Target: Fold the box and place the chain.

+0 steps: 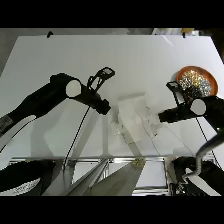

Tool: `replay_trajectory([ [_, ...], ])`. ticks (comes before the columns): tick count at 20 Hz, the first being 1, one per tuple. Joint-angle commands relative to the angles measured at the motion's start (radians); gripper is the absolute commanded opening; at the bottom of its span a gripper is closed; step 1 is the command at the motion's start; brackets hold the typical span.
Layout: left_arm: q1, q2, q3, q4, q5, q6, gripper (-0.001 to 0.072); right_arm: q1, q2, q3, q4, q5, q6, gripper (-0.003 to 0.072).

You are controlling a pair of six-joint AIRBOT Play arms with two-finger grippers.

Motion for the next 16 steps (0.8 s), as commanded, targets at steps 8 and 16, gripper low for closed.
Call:
replay_trajectory([
  [8,0.111,-0.310,0.000,-0.532,-0.095,0.397,0.0578,0.039,0.004,-0.006,0.029,-0.031,0.015,0.0013],
  [16,0.134,-0.354,0.000,-0.521,-0.135,0.397,0.0572,0.039,0.004,-0.006,0.029,-0.032,0.015,0.0013],
])
